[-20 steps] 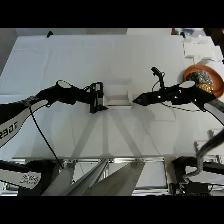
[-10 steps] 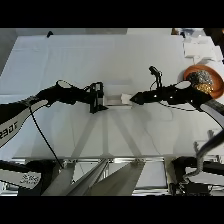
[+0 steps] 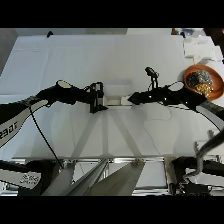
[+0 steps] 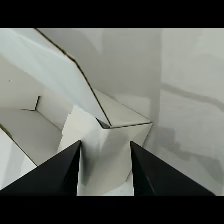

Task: Fold the box and place the chain.

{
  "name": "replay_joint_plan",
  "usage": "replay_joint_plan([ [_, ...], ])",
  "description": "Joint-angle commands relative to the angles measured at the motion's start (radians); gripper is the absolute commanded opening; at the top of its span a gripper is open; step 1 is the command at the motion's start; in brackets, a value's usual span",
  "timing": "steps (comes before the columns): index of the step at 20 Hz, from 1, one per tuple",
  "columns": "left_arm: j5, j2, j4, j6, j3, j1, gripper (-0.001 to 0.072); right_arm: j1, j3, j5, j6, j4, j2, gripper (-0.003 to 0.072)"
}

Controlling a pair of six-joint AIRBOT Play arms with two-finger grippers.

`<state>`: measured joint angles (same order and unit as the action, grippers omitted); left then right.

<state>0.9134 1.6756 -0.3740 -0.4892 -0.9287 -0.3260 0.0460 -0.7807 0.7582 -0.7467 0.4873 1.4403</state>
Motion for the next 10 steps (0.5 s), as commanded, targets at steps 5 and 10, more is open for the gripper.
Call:
replay_joint_plan([
  [5, 0.0, 0.0, 0.0, 0.0, 0.0, 0.0, 0.0215, 0.034, -0.002, -0.067, -0.144, 0.126, 0.0, 0.0339],
  [10, 0.0, 0.0, 0.0, 0.0, 0.0, 0.0, 0.0215, 0.039, -0.032, -0.058, -0.226, 0.211, -0.001, 0.0339],
])
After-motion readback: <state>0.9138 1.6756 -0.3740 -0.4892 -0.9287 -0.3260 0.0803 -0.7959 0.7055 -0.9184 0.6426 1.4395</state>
